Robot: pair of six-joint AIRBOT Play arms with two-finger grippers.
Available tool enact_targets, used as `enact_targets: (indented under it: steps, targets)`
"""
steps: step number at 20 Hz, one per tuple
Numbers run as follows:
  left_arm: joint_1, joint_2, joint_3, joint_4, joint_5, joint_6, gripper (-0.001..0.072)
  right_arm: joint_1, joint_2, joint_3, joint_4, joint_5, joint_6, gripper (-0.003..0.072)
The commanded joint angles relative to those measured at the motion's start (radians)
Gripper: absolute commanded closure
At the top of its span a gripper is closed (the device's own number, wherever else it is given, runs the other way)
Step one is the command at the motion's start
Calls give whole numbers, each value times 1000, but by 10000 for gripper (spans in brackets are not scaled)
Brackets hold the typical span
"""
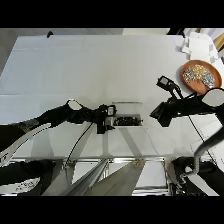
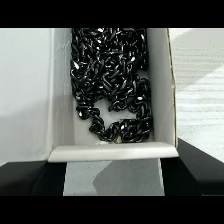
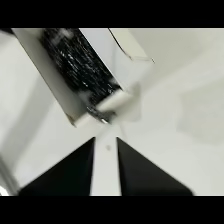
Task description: Fold the box and place the chain.
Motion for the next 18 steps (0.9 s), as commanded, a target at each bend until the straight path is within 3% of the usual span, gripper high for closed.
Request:
enact_targets:
  steps: [1, 6, 8, 12, 18]
  targets:
    - [0, 1, 1, 0, 0, 0, 439, -47, 0, -60, -97, -54, -309, 341]
    - [0, 0, 1, 0, 0, 0, 439, -46, -9, -270, 132, -220, -792, 354]
    - [0, 0, 1, 0, 0, 0, 439, -44, -13, -316, 200, -254, -924, 403]
    - [0, 1, 1, 0, 0, 0, 439, 67, -69, -320, 208, -335, -944, 419]
    - [0, 0, 1, 0, 0, 0, 439, 74, -102, -320, 206, -388, -943, 418]
